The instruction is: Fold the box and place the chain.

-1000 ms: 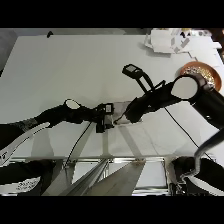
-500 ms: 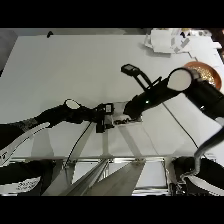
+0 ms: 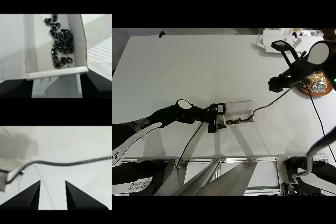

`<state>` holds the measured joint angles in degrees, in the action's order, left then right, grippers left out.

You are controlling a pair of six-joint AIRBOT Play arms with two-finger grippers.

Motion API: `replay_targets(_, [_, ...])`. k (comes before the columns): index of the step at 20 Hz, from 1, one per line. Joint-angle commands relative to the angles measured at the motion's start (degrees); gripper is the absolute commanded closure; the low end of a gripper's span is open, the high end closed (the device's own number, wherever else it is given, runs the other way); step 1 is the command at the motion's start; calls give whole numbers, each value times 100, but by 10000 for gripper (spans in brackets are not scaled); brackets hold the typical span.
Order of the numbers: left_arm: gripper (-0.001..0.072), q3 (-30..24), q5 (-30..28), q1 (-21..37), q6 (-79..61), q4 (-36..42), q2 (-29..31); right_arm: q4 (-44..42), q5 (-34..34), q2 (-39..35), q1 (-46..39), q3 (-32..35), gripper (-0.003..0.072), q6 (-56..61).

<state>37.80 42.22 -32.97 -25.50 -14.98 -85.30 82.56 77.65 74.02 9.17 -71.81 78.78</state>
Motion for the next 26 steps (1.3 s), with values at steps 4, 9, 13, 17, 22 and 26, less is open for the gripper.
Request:
replay_targets(4, [573, 0, 0, 2, 0, 0, 2, 313, -304, 1270, -549, 122, 285, 686])
replay_targets(9, [573, 0, 0, 2, 0, 0, 2, 271, -352, 1851, -549, 175, 286, 994])
replay_targets(13, [573, 0, 0, 2, 0, 0, 2, 269, -726, 1873, -549, 448, 289, 999])
replay_targets(17, [573, 0, 0, 2, 0, 0, 2, 269, -883, 1908, -549, 505, 294, 1099])
replay_targets(22, [573, 0, 0, 2, -2, 0, 2, 267, -879, 1980, -542, 507, 496, 1095])
replay_targets(26, [573, 0, -2, 2, 0, 0, 2, 264, -636, 1952, -542, 507, 669, 892])
